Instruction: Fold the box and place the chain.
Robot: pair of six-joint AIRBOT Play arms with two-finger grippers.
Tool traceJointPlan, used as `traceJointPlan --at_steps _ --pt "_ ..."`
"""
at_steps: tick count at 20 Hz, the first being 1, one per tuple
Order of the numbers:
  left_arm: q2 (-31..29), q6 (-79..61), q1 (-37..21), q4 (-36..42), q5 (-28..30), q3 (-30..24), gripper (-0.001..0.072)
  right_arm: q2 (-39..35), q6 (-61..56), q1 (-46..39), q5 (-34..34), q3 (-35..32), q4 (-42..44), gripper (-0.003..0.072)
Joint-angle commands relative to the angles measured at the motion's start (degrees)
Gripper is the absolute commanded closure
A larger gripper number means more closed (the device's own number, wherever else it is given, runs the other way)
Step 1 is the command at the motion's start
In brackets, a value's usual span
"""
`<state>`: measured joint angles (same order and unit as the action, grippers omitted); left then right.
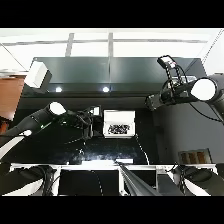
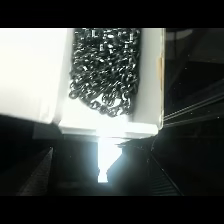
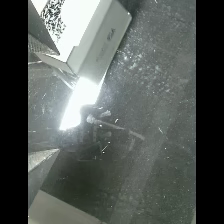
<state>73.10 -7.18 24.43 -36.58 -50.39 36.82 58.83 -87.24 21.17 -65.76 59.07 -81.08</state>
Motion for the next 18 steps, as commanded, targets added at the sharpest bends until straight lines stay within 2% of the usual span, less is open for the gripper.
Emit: traceJointPlan --at_steps 1,18 --pt "0.6 -0.5 1.8 1.3 2.4 0.1 0.0003 0.0 0.0 0.0 0.0 0.0 0.0 -0.0015" --pt "2.2 -5.7 2.1 7.0 1.8 0.1 0.0005 0.0 -0.2 0.0 0.0 0.0 0.0 -0.0016"
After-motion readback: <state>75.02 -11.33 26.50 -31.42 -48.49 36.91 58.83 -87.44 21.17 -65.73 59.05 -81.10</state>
